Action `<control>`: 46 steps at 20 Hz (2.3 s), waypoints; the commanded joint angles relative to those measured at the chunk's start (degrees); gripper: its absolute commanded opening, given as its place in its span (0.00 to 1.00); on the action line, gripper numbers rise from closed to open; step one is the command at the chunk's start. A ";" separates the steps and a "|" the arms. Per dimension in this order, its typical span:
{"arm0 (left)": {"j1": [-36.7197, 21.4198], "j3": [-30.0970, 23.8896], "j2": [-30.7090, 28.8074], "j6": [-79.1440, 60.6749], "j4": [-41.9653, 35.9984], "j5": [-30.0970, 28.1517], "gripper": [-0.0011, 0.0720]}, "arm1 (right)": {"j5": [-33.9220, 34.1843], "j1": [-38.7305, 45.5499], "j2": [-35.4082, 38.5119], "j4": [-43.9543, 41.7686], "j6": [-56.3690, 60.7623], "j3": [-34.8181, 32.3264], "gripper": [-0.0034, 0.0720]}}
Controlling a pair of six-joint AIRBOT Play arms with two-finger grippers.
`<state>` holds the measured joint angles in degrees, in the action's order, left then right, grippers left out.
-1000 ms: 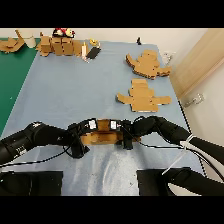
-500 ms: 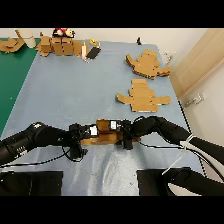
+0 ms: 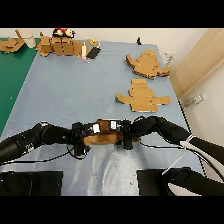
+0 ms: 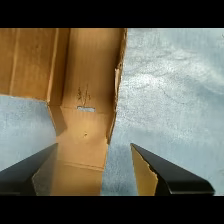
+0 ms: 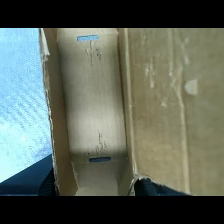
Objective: Fold the box.
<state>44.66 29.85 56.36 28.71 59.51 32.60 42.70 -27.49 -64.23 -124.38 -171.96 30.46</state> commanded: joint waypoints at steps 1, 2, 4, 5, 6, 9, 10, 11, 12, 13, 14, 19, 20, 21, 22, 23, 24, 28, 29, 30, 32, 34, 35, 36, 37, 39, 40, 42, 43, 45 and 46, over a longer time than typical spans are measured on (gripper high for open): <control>0.00 0.24 0.61 -0.22 -0.92 -1.18 0.97 | -0.02 -0.04 0.02 -0.02 0.02 -0.04 0.63; 0.00 0.33 0.98 -1.42 -1.68 -1.22 0.97 | 0.00 -0.04 0.02 -0.02 0.02 -0.04 0.63; 0.00 0.87 2.08 -2.95 -2.05 -1.84 0.91 | -0.02 -0.04 0.02 -0.02 0.02 -0.04 0.63; 0.00 1.20 2.71 -3.02 -2.05 -2.51 0.79 | 0.00 -0.04 0.02 -0.02 0.02 -0.04 0.63; 0.00 1.57 3.37 -3.30 -2.05 -2.67 0.74 | -0.02 -0.04 0.02 -0.02 0.02 -0.04 0.63; 0.02 2.49 4.44 -3.87 -2.29 -2.64 0.74 | 0.00 -0.04 0.02 -0.02 0.02 -0.04 0.63; 0.02 2.64 4.52 -3.91 -2.27 -2.69 0.73 | 0.00 -0.04 0.02 -0.02 0.02 -0.04 0.63; 0.00 2.67 4.55 -3.93 -2.25 -2.67 0.53 | 0.00 -0.04 0.02 -0.02 0.02 -0.04 0.63; 0.02 2.64 4.59 -4.70 -2.25 -2.38 0.32 | 0.00 -0.04 0.02 -0.02 0.02 -0.04 0.63; 0.02 2.67 4.66 -5.53 -2.27 -2.23 0.33 | -0.02 -0.04 0.02 -0.02 0.02 -0.04 0.63; 0.02 2.67 4.66 -5.51 -2.36 -2.14 0.33 | 0.00 -0.04 0.02 -0.02 0.02 -0.04 0.63; 0.39 2.64 4.72 -5.53 -2.97 -3.06 0.32 | 0.00 -0.04 0.02 -0.02 0.02 -0.04 0.63; 0.83 2.64 4.72 -5.53 -3.28 -3.98 0.32 | -0.02 -0.04 0.02 -0.02 0.02 -0.04 0.63; 1.33 2.64 4.72 -5.55 -3.56 -4.92 0.32 | -0.02 -0.04 0.02 -0.02 0.02 -0.04 0.63; 1.88 2.64 4.72 -5.57 -4.26 -5.99 0.32 | 0.00 -0.04 0.02 -0.02 0.02 -0.04 0.63; 2.29 2.64 4.72 -5.55 -4.44 -6.62 0.32 | 0.00 -0.04 0.02 -0.02 0.02 -0.04 0.63; 2.51 2.64 4.72 -5.60 -4.42 -6.64 0.12 | -0.02 -0.04 0.02 -0.02 0.02 -0.04 0.63; 2.51 2.64 4.74 -5.55 -4.63 -6.64 0.03 | -0.02 -0.04 0.02 -0.02 0.02 -0.04 0.63; 2.51 2.64 4.74 -5.57 -5.25 -6.73 0.03 | 0.00 -0.04 0.02 -0.02 0.02 -0.04 0.63; 2.51 2.64 4.74 -5.57 -5.73 -6.80 0.03 | 0.00 -0.04 0.02 -0.02 0.02 -0.04 0.63; 2.51 2.64 4.79 -5.57 -5.73 -7.65 0.03 | 0.00 -0.04 0.02 -0.02 0.02 -0.04 0.63; 2.51 2.64 5.42 -5.55 -5.97 -9.31 0.03 | 0.00 -0.04 0.02 -0.02 0.02 -0.04 0.63; 2.51 2.64 5.95 -5.60 -6.84 -9.73 0.03 | 0.00 -0.04 0.02 -0.02 0.02 -0.04 0.63; 2.54 2.64 6.45 -5.57 -7.37 -9.60 0.03 | -0.02 -0.04 0.02 -0.02 0.02 -0.04 0.63; 2.78 2.64 6.60 -5.60 -7.43 -9.49 0.03 | 0.00 -0.04 0.02 -0.02 0.02 -0.04 0.63; 3.19 2.67 6.62 -5.57 -7.78 -9.73 0.03 | 0.00 -0.04 0.02 -0.02 0.02 -0.04 0.63; 3.21 2.67 6.62 -5.57 -8.17 -9.66 0.03 | -0.02 -0.04 0.02 -0.02 0.02 -0.04 0.63; 3.21 2.67 6.62 -5.55 -8.74 -9.64 0.03 | -0.02 -0.02 0.02 -0.02 0.02 -0.04 0.63; 3.21 2.71 6.62 -5.57 -8.74 -9.62 0.03 | 0.00 -0.04 0.02 -0.02 0.02 -0.04 0.63; 3.21 2.71 6.62 -5.55 -8.74 -9.57 0.03 | 0.00 -0.04 0.02 -0.02 0.02 -0.04 0.63; 3.21 2.71 6.62 -5.57 -8.76 -9.55 0.03 | 0.00 -0.04 0.02 -0.02 0.02 -0.04 0.63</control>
<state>47.86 32.49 62.94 23.14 51.07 23.07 42.70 -27.49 -64.23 -124.40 -171.96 30.44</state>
